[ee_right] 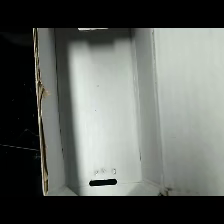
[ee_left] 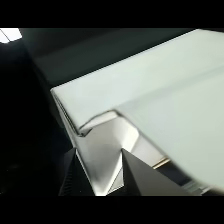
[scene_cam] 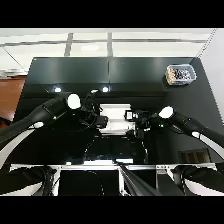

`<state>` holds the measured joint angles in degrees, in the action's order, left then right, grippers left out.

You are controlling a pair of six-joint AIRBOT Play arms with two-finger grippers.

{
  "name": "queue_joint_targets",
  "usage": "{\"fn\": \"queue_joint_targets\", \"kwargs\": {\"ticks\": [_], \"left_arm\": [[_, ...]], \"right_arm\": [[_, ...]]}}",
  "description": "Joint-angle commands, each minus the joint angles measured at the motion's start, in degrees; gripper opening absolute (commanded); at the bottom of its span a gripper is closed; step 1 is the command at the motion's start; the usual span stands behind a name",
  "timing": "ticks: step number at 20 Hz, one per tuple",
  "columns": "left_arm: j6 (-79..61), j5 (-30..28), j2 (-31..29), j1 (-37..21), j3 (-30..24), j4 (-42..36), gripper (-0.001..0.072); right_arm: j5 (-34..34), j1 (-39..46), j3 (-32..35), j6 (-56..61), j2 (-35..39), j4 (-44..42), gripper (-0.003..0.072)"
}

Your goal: Fold the box and place the chain.

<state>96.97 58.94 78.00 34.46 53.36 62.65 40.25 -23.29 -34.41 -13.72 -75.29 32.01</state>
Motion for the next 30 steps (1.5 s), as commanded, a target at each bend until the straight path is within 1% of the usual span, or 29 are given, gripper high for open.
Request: {"fn": "queue_joint_targets", "kwargs": {"ticks": [1, 3, 7, 11, 13, 15, 20, 27, 29, 30], "left_arm": [[2.75, -0.70, 0.00, 1.73, 0.07, 2.73, 0.0348], [4.39, -0.85, 0.09, 2.69, 0.07, 4.13, 0.0348], [11.76, -0.57, 1.33, 4.28, 0.50, 11.80, 0.0348], [14.12, 0.81, 5.03, 6.80, 5.05, 15.19, 0.0348], [20.31, 3.50, 6.97, 8.52, 7.91, 19.78, 0.0348], [25.20, 4.81, 7.89, 10.19, 9.46, 23.56, 0.0348], [30.69, 4.70, 7.96, 10.51, 9.62, 23.45, 0.0348], [30.99, 4.72, 8.55, 10.49, 9.64, 23.19, 0.0348], [30.99, 4.44, 8.57, 10.49, 9.64, 21.99, 0.0344], [30.99, 3.96, 8.57, 10.51, 9.64, 21.70, 0.0274]], "right_arm": [[0.00, -0.04, -0.04, 0.02, -0.02, -0.02, 0.0166], [0.00, -0.04, -0.04, 0.00, -0.02, -0.02, 0.0166], [0.00, -0.04, -0.04, 0.02, -0.02, -0.02, 0.0167], [0.00, -0.04, -0.04, 0.02, -0.02, -0.02, 0.0166], [0.00, -0.04, -0.04, 0.02, -0.02, -0.02, 0.0167], [0.00, -0.04, -0.07, 0.02, -0.02, -0.02, 0.0167], [0.00, -0.04, -0.04, 0.02, -0.02, -0.02, 0.0166], [0.00, -0.04, -0.04, 0.02, -0.02, -0.02, 0.0166], [0.00, -0.04, -0.07, 0.02, -0.02, -0.02, 0.0166], [0.00, -0.04, -0.04, 0.02, -0.02, -0.02, 0.0166]]}}
